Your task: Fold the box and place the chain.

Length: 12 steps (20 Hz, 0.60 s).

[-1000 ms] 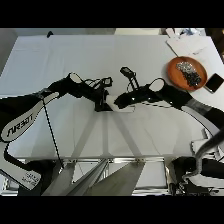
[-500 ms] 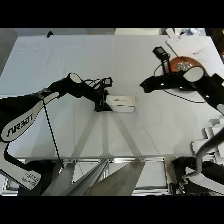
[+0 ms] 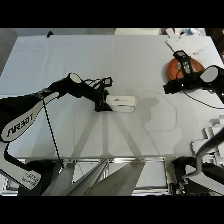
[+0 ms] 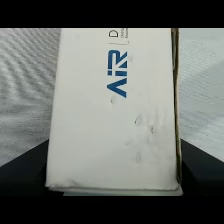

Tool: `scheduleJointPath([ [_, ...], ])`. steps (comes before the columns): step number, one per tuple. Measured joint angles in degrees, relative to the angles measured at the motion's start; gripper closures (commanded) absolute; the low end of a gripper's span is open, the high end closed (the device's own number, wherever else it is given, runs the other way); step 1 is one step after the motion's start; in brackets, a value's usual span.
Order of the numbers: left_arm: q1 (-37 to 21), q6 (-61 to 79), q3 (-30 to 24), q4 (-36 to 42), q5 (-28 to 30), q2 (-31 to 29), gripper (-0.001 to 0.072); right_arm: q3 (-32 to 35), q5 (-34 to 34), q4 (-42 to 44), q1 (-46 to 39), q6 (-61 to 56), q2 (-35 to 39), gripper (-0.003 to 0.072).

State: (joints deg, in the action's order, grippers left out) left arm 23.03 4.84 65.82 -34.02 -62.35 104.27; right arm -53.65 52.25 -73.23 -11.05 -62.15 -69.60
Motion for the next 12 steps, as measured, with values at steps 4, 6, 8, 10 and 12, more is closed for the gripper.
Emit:
scheduleJointPath([
  [4,0.22,-0.04,0.00,0.70,-0.11,-0.02,0.0530,0.00,0.66,-3.69,-0.28,-2.60,0.02,0.0671],
  [6,0.31,-0.07,0.00,1.03,-0.24,-0.02,0.0705,0.00,0.87,-4.44,-0.35,-3.08,0.02,0.0671],
  [8,0.50,-0.61,-0.02,1.07,-0.15,-0.33,0.0705,0.00,1.01,-4.90,-0.37,-3.45,0.02,0.0671],
  [10,0.85,-2.27,-0.17,0.46,-1.16,-1.29,0.0706,0.00,1.01,-5.11,-0.37,-3.65,0.02,0.0671],
  [12,0.87,-5.20,-0.15,-1.97,-0.68,-3.45,0.0706,0.00,1.05,-5.27,-0.37,-3.69,0.02,0.0671],
])
